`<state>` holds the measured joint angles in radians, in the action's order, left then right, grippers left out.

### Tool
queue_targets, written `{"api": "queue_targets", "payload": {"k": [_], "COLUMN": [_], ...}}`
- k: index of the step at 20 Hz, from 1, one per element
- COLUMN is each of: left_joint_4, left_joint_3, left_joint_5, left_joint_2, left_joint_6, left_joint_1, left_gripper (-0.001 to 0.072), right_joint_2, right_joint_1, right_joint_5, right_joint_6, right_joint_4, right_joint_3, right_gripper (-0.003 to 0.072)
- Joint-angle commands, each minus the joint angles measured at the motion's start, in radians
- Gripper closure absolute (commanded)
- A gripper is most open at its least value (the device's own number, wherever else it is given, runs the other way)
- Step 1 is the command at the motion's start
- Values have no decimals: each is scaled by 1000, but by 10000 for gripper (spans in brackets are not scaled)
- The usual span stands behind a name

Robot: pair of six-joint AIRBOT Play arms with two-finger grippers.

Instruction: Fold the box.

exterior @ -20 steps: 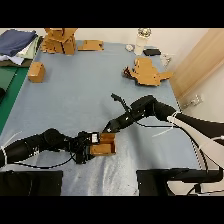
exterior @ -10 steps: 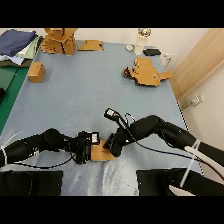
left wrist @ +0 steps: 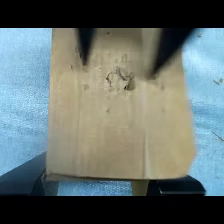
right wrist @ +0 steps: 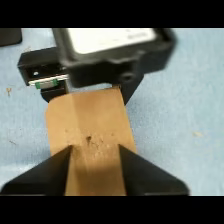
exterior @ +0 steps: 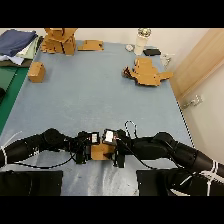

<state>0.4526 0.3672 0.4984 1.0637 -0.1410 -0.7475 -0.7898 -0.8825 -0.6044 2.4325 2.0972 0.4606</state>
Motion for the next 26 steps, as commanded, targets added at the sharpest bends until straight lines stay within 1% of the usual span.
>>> {"api": "queue_targets", "payload": {"k": [1,5,10,14,16,18,21,22,23,24,26], "left_joint_4": [0,0,0,0,0,0,0,0,0,0,0], "left_joint_3": [0,0,0,0,0,0,0,0,0,0,0], "left_joint_5": [0,0,0,0,0,0,0,0,0,0,0], "left_joint_2": [0,0,0,0,0,0,0,0,0,0,0], "left_joint_6": [0,0,0,0,0,0,0,0,0,0,0], "left_joint_1": [1,1,1,1,1,1,1,1,1,1,1], "left_gripper": [239,238,238,239,238,238,239,239,239,239,238], "right_joint_2": [37,36,35,18,0,-8,-8,-8,-7,-6,-2], "right_joint_1": [-52,-55,-55,-55,-73,-116,-187,-210,-232,-253,-290], "right_joint_5": [19,11,-43,-24,-3,14,22,21,21,20,7], "right_joint_6": [-4,-4,-4,56,56,-18,-228,-298,-355,-402,-477], "right_joint_4": [-101,-193,-197,-199,-233,-341,-581,-661,-720,-768,-829], "right_joint_3": [-7,-7,-7,-7,-7,-7,-7,-7,-7,-6,-3], "right_gripper": [165,166,165,166,165,170,196,230,232,263,289]}}
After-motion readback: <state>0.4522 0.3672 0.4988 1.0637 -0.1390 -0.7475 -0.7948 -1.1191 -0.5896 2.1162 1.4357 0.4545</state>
